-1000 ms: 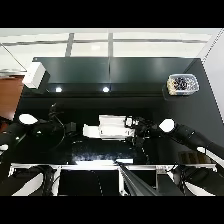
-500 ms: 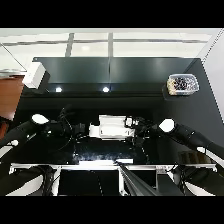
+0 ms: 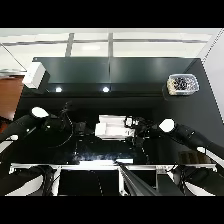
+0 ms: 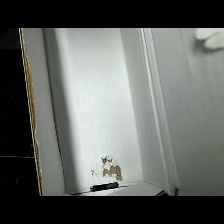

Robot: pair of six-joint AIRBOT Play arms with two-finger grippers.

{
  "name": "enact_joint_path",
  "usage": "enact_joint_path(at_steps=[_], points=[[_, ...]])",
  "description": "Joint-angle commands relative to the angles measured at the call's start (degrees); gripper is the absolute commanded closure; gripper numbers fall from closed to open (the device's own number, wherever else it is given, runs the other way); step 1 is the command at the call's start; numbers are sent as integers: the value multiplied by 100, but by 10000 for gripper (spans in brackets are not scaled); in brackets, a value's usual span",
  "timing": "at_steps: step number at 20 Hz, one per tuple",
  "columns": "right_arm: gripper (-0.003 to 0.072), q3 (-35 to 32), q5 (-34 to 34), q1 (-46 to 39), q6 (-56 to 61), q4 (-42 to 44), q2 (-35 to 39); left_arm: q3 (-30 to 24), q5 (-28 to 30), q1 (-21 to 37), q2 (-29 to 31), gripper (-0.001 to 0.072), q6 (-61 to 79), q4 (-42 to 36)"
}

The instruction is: Fold the box and place the chain.

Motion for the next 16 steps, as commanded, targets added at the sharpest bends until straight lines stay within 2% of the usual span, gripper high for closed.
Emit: enact_joint_path(at_steps=[1, 8, 16], points=[[345, -2, 0, 7, 2, 2, -4, 146, -245, -151, 7, 7, 74, -83], [345, -2, 2, 7, 2, 2, -4, 382, -236, -343, 7, 6, 26, -326], [345, -2, 2, 7, 31, 2, -2, 457, 138, -761, 7, 37, -291, -315]])
